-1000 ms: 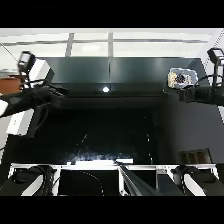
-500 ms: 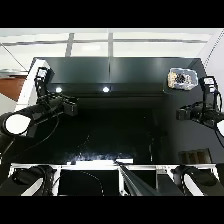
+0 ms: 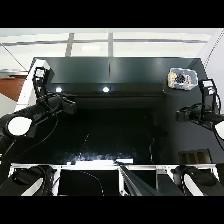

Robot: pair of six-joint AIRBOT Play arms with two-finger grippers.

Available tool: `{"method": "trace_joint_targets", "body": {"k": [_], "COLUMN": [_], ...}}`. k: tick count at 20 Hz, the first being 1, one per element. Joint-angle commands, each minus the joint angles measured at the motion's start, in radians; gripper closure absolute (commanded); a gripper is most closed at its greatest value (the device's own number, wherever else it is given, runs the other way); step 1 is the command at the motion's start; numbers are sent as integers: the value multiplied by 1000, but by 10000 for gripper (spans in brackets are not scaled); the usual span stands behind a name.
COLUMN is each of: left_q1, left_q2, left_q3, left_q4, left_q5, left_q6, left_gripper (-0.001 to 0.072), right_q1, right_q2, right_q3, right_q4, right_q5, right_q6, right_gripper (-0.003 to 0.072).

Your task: Fold the box and place the chain.

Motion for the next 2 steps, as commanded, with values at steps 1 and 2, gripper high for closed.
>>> {"method": "trace_joint_targets", "body": {"k": [1,2], "left_q1": [0,-1], "left_q2": [1,1], "left_q3": [0,0], "left_q4": [6,6], "left_q5": [10,10], "left_q6": [0,0], "left_gripper": [684,684], "right_q1": [1,1], "right_q2": [1,1], "right_q3": [-1,-1], "right_q4": [0,0], "right_q5": [0,0], "right_q6": [0,0], "right_gripper": [659,659]}}
